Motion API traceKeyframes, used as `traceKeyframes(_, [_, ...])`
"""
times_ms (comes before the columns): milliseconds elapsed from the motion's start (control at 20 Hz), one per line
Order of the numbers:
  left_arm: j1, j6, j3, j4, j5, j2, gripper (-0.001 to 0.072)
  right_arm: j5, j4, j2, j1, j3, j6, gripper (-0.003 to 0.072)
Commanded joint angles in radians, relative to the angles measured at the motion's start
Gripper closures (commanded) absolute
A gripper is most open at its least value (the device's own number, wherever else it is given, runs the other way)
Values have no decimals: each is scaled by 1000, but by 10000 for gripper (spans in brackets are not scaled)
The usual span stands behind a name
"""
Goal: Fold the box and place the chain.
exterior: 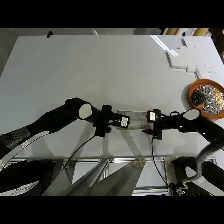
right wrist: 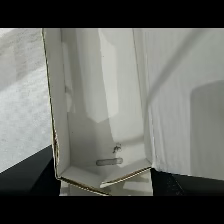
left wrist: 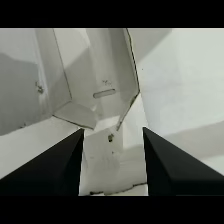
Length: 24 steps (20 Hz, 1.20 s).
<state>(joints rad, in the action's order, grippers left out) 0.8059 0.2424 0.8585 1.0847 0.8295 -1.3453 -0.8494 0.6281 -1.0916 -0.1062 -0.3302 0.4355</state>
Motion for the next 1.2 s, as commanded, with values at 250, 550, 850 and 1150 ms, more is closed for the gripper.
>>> traceKeyframes(250, [14,-10,-3,-51,-39,-38,402,0,0,1,0,0,0,349])
traceKeyframes(550, [15,-11,-3,-53,-105,-44,578,0,0,1,0,0,0,349])
traceKeyframes(850, [37,-16,-3,-110,-148,-67,579,-1,0,1,0,0,0,349])
traceKeyframes(1150, [48,-18,-3,-153,-188,-73,581,0,0,1,0,0,0,349])
